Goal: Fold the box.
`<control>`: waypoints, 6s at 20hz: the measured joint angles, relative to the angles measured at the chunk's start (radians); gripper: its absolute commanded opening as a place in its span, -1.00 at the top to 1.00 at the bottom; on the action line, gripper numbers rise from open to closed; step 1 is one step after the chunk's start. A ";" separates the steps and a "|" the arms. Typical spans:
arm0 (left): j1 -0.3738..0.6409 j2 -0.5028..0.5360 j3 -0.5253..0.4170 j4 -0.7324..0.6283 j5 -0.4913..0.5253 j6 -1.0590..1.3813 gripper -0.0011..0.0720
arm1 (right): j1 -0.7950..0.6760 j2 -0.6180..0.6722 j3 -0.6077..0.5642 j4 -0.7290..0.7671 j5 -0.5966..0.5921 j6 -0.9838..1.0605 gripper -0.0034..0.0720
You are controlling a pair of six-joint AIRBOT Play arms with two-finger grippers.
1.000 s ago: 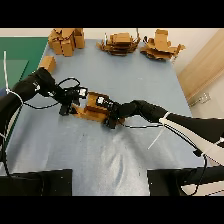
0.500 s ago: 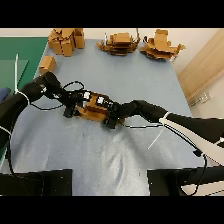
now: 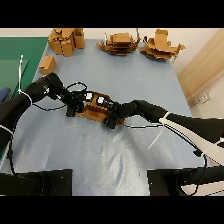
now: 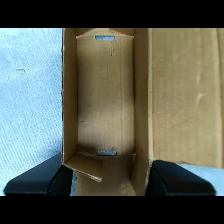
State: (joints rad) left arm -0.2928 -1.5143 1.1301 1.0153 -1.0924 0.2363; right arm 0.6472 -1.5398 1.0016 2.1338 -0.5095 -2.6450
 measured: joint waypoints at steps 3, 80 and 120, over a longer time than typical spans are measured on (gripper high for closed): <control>-0.010 0.000 0.000 -0.016 0.002 0.000 0.57 | 0.000 0.000 0.000 0.000 0.000 0.000 -0.63; 0.401 -0.061 -0.017 -0.121 -0.164 -1.202 0.92 | 0.001 -0.001 0.000 0.000 -0.002 0.000 -0.46; 0.255 -0.106 -0.018 -0.483 -0.250 -0.836 0.27 | 0.000 -0.001 0.000 0.001 -0.002 0.000 -0.46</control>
State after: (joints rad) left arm -0.0380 -1.6203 1.1118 0.5327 -1.3422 -0.5999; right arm 0.6472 -1.5410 1.0019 2.1345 -0.5110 -2.6450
